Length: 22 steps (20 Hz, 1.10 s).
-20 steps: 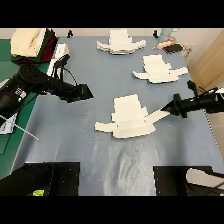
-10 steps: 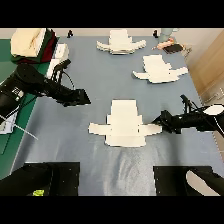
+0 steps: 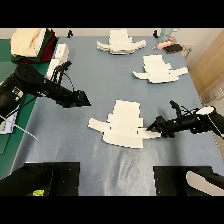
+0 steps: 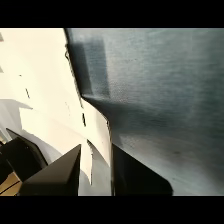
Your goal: Fold the box.
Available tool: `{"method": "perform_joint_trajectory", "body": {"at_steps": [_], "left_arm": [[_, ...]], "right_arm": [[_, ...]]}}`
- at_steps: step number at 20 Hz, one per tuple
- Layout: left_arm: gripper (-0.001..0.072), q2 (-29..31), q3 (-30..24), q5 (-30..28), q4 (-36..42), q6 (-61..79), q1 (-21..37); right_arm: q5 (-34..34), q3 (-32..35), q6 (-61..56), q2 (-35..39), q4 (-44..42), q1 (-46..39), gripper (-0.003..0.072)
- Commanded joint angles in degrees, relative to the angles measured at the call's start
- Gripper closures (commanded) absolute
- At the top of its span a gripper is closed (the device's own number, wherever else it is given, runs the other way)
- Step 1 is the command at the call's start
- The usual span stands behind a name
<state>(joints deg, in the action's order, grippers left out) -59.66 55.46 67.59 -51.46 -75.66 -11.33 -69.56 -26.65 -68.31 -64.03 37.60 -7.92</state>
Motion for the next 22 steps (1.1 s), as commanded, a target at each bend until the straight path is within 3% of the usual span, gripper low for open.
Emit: {"method": "perform_joint_trajectory", "body": {"at_steps": [1,3,4,8,12,14,22], "left_arm": [[0.0120,0.0,0.0,0.4,0.0,0.0,0.0],[0.0120,0.0,0.0,0.4,0.1,0.0,0.0],[0.0120,0.0,0.0,0.5,0.2,0.0,0.0],[0.0121,-0.2,0.0,2.0,-1.1,-0.9,0.4],[0.0120,-3.7,-0.1,4.9,-1.2,-1.7,1.9],[0.0119,-6.6,-0.1,4.9,-0.5,0.5,1.6],[0.0119,-21.5,-0.1,2.8,17.2,17.1,1.6]], "right_arm": [[-2.1,-0.2,4.9,-3.9,-3.4,0.9,0.0446],[-2.1,-0.2,9.2,-4.4,-3.7,1.3,0.0667],[-2.3,-0.2,11.6,-4.4,-4.0,1.3,0.0683],[-2.4,2.1,20.9,0.0,-3.4,5.7,0.0684],[10.6,6.3,18.7,12.9,-0.4,16.9,0.0685],[13.4,6.3,16.2,16.1,1.1,19.7,0.0684],[13.0,6.1,14.2,16.6,1.1,20.2,0.0684]]}}
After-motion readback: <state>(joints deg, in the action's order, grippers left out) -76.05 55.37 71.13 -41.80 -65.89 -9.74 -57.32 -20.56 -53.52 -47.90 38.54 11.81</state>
